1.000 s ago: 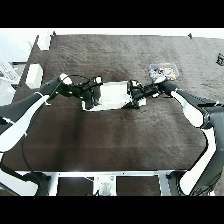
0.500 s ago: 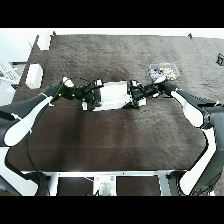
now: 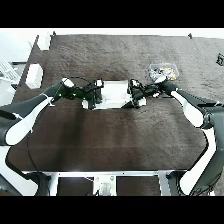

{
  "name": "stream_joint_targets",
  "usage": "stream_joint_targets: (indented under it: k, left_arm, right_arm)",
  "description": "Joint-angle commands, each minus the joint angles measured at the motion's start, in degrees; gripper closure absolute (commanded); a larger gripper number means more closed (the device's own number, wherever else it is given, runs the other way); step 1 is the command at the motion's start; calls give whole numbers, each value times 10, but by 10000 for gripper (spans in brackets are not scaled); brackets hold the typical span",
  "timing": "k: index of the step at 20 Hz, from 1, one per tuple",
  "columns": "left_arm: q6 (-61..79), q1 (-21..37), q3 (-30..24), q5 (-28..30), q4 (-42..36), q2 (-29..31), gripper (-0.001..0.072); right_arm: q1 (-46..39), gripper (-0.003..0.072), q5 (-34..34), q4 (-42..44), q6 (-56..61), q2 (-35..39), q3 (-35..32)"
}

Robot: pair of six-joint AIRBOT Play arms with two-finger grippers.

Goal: Fold the box and place the chain.

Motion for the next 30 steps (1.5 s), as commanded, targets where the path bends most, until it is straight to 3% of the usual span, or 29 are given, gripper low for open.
stream_joint_targets:
  k: [1, 11, 12, 13, 15, 17, 18, 19, 20, 30]
  left_arm:
    - [33, 0, 1, -4, -29, -6, 460]
    - [40, 0, 1, -24, -74, -18, 459]
    - [40, 0, 1, -24, -74, -18, 443]
    - [43, 0, 1, -28, -75, -18, 380]
    - [50, 0, 1, -35, -76, -18, 380]
    - [49, 0, 1, -34, -76, -18, 283]
    - [50, 0, 1, -35, -76, -18, 282]
    - [49, 0, 1, -34, -76, -18, 174]
    - [49, 0, 1, -32, -77, -18, 144]
    - [49, 0, 1, -33, -77, -18, 122]
  right_arm:
    - [1, 94, 2, -1, -1, 0, 0]
    - [1, 94, 2, -1, -1, 0, 0]
    - [1, 94, 2, -1, -1, 0, 0]
    - [1, 94, 2, -1, -1, 0, 0]
    - [1, 94, 2, -1, -1, 0, 0]
    - [1, 94, 2, -1, 0, 0, 0]
    - [1, 94, 2, -1, -1, 0, 0]
    - [1, 94, 2, -1, -1, 0, 0]
    - [1, 94, 2, -1, 0, 0, 0]
    - [1, 93, 2, -1, -1, 0, 0]
